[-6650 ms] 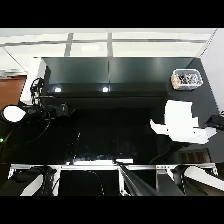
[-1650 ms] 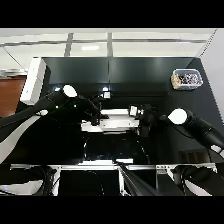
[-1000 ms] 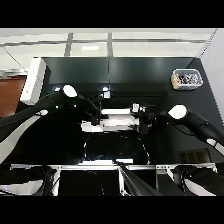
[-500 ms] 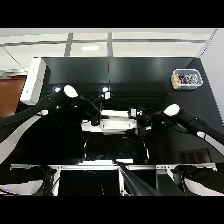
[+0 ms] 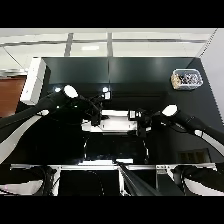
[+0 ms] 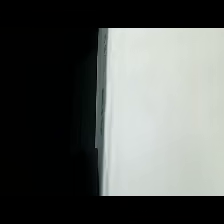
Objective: Fold the box and place the chain.
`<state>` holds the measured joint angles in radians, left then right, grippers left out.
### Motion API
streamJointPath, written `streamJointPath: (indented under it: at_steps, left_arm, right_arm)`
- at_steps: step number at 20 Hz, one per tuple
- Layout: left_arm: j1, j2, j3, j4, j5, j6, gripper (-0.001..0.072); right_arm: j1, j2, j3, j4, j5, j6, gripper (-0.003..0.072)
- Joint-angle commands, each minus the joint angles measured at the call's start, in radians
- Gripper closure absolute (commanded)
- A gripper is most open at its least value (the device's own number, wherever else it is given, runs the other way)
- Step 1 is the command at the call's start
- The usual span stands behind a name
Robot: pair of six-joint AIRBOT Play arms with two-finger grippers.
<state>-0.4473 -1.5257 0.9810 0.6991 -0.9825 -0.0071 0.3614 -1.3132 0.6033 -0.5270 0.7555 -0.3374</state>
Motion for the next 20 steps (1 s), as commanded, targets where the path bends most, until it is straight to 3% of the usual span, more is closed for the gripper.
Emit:
streamJointPath:
  at_steps: [1,6,8,10,11,12,13,16,20]
  left_arm:
    - [-0.001,0.0,0.0,0.0,0.002,0.0,0.0679]
    - [-0.001,0.0,0.0,0.0,0.002,0.0,0.0679]
    - [-0.001,0.0,0.0,0.0,0.002,0.0,0.0679]
    - [0.001,0.0,0.0,0.0,-0.002,0.0,0.0679]
    - [0.003,0.003,0.001,0.002,-0.02,0.0,0.0671]
    - [0.007,0.011,0.001,0.013,-0.045,-0.002,0.0529]
    - [0.013,0.03,0.001,0.048,-0.058,-0.039,0.0342]
    - [0.053,0.126,0.001,0.235,-0.078,-0.329,-0.0001]
    - [0.127,0.261,0.0,0.338,-0.232,-0.648,0.0013]
  right_arm:
    - [0.019,-0.006,0.004,-0.047,-0.031,0.05,0.0004]
    - [0.019,-0.009,0.006,-0.059,-0.038,0.077,0.0005]
    - [0.019,-0.009,0.006,-0.058,-0.037,0.077,0.0104]
    - [0.019,-0.009,0.006,-0.058,-0.036,0.076,0.0104]
    - [0.019,-0.009,0.006,-0.058,-0.034,0.076,0.0159]
    - [0.019,-0.009,0.006,-0.059,-0.034,0.076,0.0217]
    - [0.019,-0.009,0.006,-0.059,-0.034,0.076,0.0217]
    - [0.019,-0.009,0.006,-0.059,-0.034,0.076,0.0218]
    - [0.019,-0.009,0.006,-0.061,-0.034,0.076,0.0217]
